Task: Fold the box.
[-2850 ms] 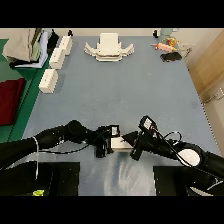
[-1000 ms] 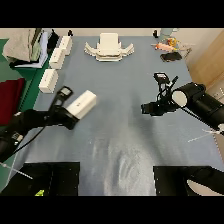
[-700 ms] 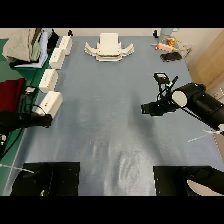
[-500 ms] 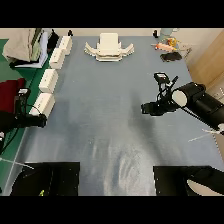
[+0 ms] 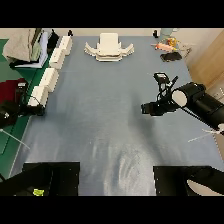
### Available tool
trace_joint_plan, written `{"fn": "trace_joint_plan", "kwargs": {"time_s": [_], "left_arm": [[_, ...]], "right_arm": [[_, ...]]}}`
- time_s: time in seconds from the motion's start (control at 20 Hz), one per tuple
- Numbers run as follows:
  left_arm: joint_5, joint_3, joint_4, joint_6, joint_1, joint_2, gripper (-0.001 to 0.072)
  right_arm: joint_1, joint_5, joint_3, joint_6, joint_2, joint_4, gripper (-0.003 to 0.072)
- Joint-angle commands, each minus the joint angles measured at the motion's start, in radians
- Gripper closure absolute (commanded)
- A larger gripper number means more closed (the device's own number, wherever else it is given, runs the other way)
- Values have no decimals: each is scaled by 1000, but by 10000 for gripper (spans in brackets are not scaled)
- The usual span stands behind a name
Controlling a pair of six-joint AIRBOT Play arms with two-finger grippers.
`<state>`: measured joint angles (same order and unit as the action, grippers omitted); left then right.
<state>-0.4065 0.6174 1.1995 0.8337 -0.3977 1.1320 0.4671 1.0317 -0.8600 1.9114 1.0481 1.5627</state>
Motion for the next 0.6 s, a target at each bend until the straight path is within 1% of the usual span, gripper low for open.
{"fn": "trace_joint_plan", "kwargs": {"time_s": [0.0,0.15,0.25,0.4,0.55], "left_arm": [[34,122,-51,-51,47,152,279],[33,213,-89,-63,81,227,279],[32,252,-116,-64,84,264,278],[30,287,-131,-64,86,302,278],[34,291,-130,-69,87,309,279]], "right_arm": [[0,0,-1,0,1,0,680],[0,0,-1,0,1,0,681],[0,0,-1,0,1,0,681],[0,0,-1,0,1,0,680],[0,0,-1,0,1,0,680]]}}
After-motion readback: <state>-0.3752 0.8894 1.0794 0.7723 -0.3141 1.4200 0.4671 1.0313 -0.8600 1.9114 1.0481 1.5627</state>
